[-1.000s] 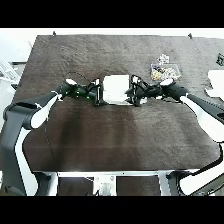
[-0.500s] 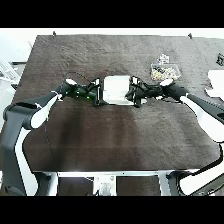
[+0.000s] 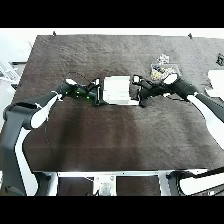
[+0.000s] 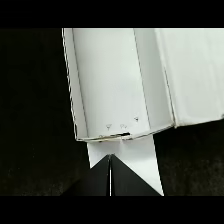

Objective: Fold the box and place the chain.

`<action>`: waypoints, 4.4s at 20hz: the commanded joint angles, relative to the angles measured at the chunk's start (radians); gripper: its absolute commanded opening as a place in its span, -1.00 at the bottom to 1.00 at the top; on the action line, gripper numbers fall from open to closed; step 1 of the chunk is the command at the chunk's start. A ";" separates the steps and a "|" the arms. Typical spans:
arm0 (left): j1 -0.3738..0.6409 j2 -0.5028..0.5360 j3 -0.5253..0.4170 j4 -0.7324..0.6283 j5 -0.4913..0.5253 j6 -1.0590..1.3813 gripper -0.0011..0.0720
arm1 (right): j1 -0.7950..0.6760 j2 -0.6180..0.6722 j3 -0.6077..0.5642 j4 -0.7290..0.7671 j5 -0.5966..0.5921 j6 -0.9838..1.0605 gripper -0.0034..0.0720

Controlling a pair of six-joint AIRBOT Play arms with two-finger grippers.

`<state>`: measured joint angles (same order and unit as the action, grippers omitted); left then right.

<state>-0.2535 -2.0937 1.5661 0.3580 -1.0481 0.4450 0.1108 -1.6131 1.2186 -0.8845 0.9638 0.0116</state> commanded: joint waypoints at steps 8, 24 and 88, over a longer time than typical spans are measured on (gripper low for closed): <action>0.000 0.000 0.000 0.000 0.000 0.000 0.50 | -0.170 0.164 -0.005 -0.070 -0.002 0.586 -0.89; 0.000 0.000 0.000 0.000 0.000 0.000 0.50 | -0.229 -0.096 -0.021 0.107 0.061 0.894 -0.89; 0.000 0.000 0.000 0.000 0.000 0.000 0.50 | 0.092 -0.097 0.238 -0.149 0.115 1.362 0.59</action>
<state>-0.2535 -2.0937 1.5661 0.3580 -1.0485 0.4450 0.1783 -1.7103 1.4349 -0.9771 1.0805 1.3190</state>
